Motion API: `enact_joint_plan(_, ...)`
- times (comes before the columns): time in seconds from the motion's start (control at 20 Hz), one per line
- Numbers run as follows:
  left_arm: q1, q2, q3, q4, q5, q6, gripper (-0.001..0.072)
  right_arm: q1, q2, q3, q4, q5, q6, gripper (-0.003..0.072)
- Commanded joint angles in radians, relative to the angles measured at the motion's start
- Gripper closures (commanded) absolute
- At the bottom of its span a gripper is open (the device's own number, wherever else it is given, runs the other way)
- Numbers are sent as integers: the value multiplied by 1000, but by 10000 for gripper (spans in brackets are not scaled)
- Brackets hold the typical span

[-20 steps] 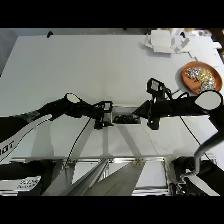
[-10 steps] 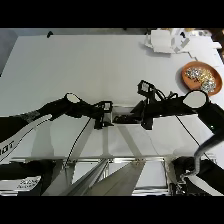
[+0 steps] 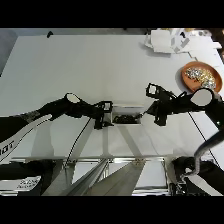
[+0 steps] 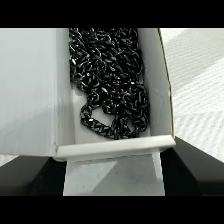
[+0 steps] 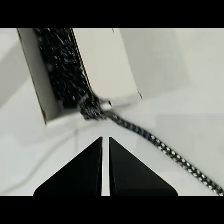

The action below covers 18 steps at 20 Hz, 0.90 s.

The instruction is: Fold the box and place the chain.

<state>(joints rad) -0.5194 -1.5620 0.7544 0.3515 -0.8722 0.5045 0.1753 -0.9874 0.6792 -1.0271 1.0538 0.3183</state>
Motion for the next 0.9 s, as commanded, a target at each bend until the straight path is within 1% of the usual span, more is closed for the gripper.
enact_joint_plan(0.0,0,1,0,0,0,0,539,-44,-42,0,-35,11,-71,642)
enact_joint_plan(0.05,0,1,0,0,0,0,539,-44,-67,0,-19,10,-99,575)
enact_joint_plan(0.1,0,1,0,0,0,0,539,-44,-90,0,-9,4,-124,431)
enact_joint_plan(0.15,0,1,0,0,0,0,539,-44,-116,0,9,1,-153,331)
enact_joint_plan(0.45,0,1,0,0,0,0,539,-43,-200,0,108,5,-322,330)
enact_joint_plan(0.6,0,1,0,0,0,0,539,-13,-217,0,110,-1,-363,334)
enact_joint_plan(0.65,0,1,0,0,0,0,539,0,-217,0,113,-8,-373,373)
enact_joint_plan(0.85,0,1,0,0,0,0,539,21,-217,0,125,-50,-372,377)
